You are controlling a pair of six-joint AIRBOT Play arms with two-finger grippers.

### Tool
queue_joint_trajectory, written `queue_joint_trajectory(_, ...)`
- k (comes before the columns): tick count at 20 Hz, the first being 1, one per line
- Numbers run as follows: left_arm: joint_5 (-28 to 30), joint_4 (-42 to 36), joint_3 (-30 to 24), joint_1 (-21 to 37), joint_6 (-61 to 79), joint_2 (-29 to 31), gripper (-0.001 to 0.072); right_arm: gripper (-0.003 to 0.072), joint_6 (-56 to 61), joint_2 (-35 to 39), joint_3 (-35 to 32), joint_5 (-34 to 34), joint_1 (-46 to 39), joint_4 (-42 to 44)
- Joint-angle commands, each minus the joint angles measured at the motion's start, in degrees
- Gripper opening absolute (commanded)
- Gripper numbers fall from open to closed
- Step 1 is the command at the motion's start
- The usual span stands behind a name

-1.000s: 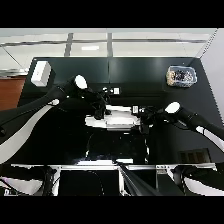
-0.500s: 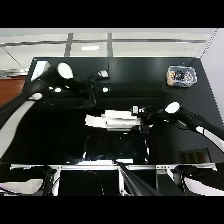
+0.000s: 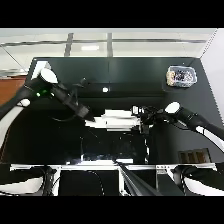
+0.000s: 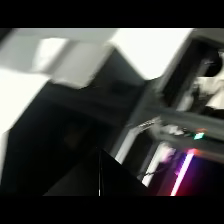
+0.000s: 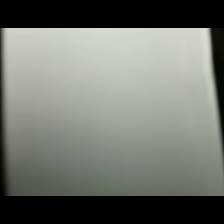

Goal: Fold the box and place the chain.

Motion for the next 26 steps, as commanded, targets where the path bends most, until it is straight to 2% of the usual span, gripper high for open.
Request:
queue_joint_trajectory(1, 9.79, -17.9, -6.08, -4.37, 13.11, 0.26, 0.0021, 0.0178, 0.09, -0.04, 0.0, 0.04, 0.02, -0.02)
queue_joint_trajectory(4, 23.21, -27.87, -5.97, -4.15, 22.14, 0.26, 0.0021, 0.0178, 0.09, -0.04, 0.0, 0.04, 0.02, -0.02)
queue_joint_trajectory(5, 28.48, -28.83, -5.95, -3.54, 22.82, 0.24, 0.0021, 0.0178, 0.09, -0.04, 0.0, 0.04, 0.02, -0.02)
queue_joint_trajectory(6, 33.79, -28.17, -5.97, -3.3, 22.82, 0.2, 0.0021, 0.0178, 0.09, -0.04, 0.0, 0.04, 0.02, -0.02)
queue_joint_trajectory(8, 39.58, -24.15, -5.95, -3.52, 22.82, -0.26, 0.0021, 0.0178, 0.09, -0.04, 0.0, 0.04, 0.02, -0.02)
queue_joint_trajectory(10, 39.93, -17.73, -5.95, -4.46, 22.32, -1.38, 0.0021, 0.0178, 0.09, -0.04, 0.0, 0.04, 0.02, -0.02)
queue_joint_trajectory(14, 39.36, -1.88, -5.95, -8.17, 12.81, -2.67, 0.0021, 0.0178, 0.09, -0.04, 0.0, 0.04, 0.02, -0.02)
queue_joint_trajectory(17, 37.2, -1.14, -5.95, -9.92, 12.79, -3.02, 0.0022, 0.0178, 0.09, -0.04, 0.0, 0.04, 0.02, -0.02)
queue_joint_trajectory(20, 39.76, -0.83, -5.03, -9.14, 13.16, -2.29, 0.0021, 0.0178, 0.09, -0.04, 0.0, 0.04, 0.02, -0.02)
queue_joint_trajectory(23, 38.51, 2.78, -1.73, -6.19, 11.47, 2.71, 0.002, 0.0178, 0.09, -0.04, 0.0, 0.04, 0.02, -0.02)
queue_joint_trajectory(26, 37.07, 7.56, -2.43, -2.62, 6.82, 12.66, 0.002, 0.0178, 0.09, -0.04, 0.0, 0.04, 0.02, -0.02)
